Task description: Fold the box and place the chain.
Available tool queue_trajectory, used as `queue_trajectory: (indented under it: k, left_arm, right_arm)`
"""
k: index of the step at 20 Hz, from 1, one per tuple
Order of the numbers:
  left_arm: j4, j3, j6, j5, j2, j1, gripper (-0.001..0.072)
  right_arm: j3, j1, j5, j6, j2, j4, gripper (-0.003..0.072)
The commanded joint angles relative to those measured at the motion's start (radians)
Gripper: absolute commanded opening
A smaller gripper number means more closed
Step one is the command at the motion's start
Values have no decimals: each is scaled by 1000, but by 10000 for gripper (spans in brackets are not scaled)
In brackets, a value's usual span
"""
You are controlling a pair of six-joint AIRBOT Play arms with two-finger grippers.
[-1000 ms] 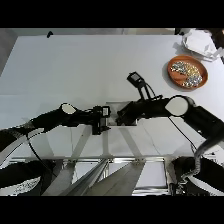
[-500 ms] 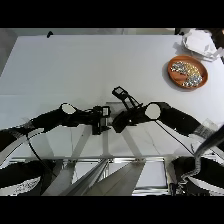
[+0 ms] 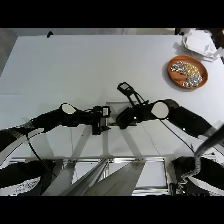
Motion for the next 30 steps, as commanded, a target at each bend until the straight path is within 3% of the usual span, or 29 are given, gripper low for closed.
queue_trajectory:
  k: [1, 3, 6, 9, 14, 22, 29, 30]
  left_arm:
    - [0, 0, 0, 0, 1, 0, 271]
    - [0, 0, 0, 0, 1, 0, 271]
    - [0, 0, 0, 0, 1, 0, 271]
    - [0, 0, 0, 0, 1, 0, 271]
    - [0, 0, 0, 0, 1, 0, 271]
    - [0, 0, 0, 0, 1, 0, 271]
    - [0, 0, 0, 0, 1, 0, 271]
    - [0, 0, 0, 0, 1, 0, 271]
  right_arm:
    - [0, -114, 216, 186, 115, -315, 205]
    - [-1, -199, 252, 220, 167, -394, 205]
    - [-23, -319, 179, 203, 172, -398, 207]
    - [-98, -378, 31, 153, 96, -414, 342]
    - [-107, -379, -138, 149, -77, -433, 342]
    - [-107, -314, -184, 149, -93, -431, 336]
    - [-108, -314, -132, 151, -151, -427, 270]
    - [-108, -314, -119, 151, -156, -427, 161]
